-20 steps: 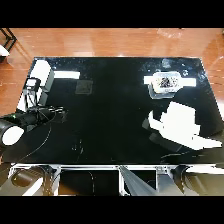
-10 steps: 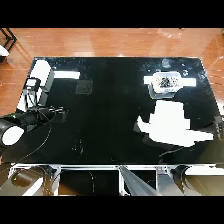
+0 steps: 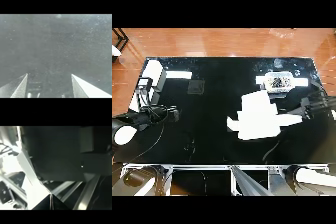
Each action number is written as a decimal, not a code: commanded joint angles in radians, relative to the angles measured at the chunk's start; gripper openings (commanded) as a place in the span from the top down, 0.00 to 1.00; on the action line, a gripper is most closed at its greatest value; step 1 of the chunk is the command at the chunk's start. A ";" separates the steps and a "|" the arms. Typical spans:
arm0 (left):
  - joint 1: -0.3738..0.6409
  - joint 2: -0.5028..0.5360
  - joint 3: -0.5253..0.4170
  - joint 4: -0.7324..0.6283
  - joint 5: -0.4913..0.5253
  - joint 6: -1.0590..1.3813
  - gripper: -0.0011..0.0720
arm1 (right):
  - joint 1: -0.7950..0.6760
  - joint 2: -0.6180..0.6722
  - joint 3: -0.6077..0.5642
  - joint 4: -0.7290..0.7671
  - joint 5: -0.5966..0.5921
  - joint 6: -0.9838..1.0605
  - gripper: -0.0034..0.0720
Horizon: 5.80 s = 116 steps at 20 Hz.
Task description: Fold the box and place the chain.
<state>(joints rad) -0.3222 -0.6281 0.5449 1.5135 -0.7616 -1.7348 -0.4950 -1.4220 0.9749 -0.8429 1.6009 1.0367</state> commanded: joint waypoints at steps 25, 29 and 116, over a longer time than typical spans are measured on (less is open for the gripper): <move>0.256 -0.727 0.023 -1.114 -0.371 1.188 0.12 | 0.870 0.566 -0.483 0.078 -0.775 0.086 0.93; 0.254 -0.799 0.026 -1.178 -0.505 1.422 0.12 | 0.870 0.566 -0.483 0.084 -0.774 0.093 0.93; -0.155 -0.761 0.190 -0.753 -0.060 1.766 0.96 | 1.191 0.431 -0.565 -0.045 -1.045 -0.855 0.05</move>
<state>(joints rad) -0.4770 -1.3895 0.7261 0.7555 -0.7841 0.0315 0.6796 -0.9829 0.4095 -0.9123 0.5922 0.1825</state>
